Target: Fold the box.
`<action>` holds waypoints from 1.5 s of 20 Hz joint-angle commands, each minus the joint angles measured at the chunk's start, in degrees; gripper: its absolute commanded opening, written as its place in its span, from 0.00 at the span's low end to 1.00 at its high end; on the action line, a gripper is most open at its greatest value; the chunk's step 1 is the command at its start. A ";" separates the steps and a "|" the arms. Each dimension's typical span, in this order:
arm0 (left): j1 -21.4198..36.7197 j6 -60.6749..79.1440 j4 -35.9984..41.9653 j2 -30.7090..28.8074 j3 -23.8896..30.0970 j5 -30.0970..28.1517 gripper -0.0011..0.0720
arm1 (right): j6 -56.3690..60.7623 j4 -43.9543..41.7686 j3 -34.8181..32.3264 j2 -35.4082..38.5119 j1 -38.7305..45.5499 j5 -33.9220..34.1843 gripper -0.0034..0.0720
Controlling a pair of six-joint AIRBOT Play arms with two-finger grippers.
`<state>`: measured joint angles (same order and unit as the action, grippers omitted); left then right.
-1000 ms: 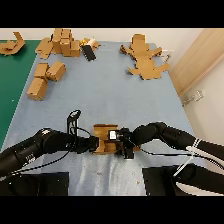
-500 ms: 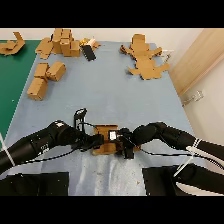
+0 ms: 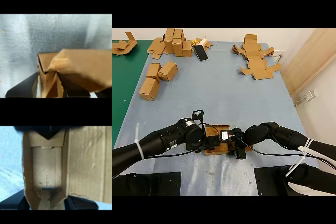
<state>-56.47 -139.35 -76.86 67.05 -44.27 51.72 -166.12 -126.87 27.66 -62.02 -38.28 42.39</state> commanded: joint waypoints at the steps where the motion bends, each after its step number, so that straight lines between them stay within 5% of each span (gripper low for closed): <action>1: -1.51 -3.28 -2.93 4.48 -3.89 5.20 0.48 | 0.00 0.00 0.00 -0.04 -0.04 -0.07 0.74; 5: -1.79 -5.77 -3.30 7.93 -6.95 8.37 0.48 | 0.00 0.00 0.00 -0.04 -0.04 -0.09 0.74; 6: -1.79 -5.75 -3.34 8.35 -7.56 8.39 0.33 | 0.00 0.00 0.00 -0.04 -0.04 -0.09 0.74; 7: -1.79 -5.42 -3.39 8.46 -7.80 8.13 0.02 | 0.00 0.00 0.00 -0.04 -0.04 -0.09 0.74; 19: -1.79 -5.35 -2.75 8.44 -8.07 6.73 0.03 | 0.00 0.00 0.00 -0.04 -0.04 -0.07 0.74; 20: -1.79 -5.33 -2.75 8.44 -8.07 6.73 0.23 | 0.00 0.00 -0.02 -0.04 -0.04 -0.07 0.74; 21: -1.79 -5.57 -2.75 8.44 -8.07 6.78 0.69 | 0.00 0.00 -0.02 -0.04 -0.04 -0.07 0.74; 22: -1.77 -5.79 -2.78 8.44 -8.07 6.75 0.84 | 0.00 0.00 0.00 -0.04 -0.04 -0.07 0.74; 30: -1.64 -5.60 -3.56 5.64 -8.17 7.02 0.84 | 0.00 0.00 0.00 -0.04 -0.04 -0.07 0.74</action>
<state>-58.26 -145.10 -79.72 74.17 -52.38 58.43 -166.12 -126.89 27.66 -62.08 -38.28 42.30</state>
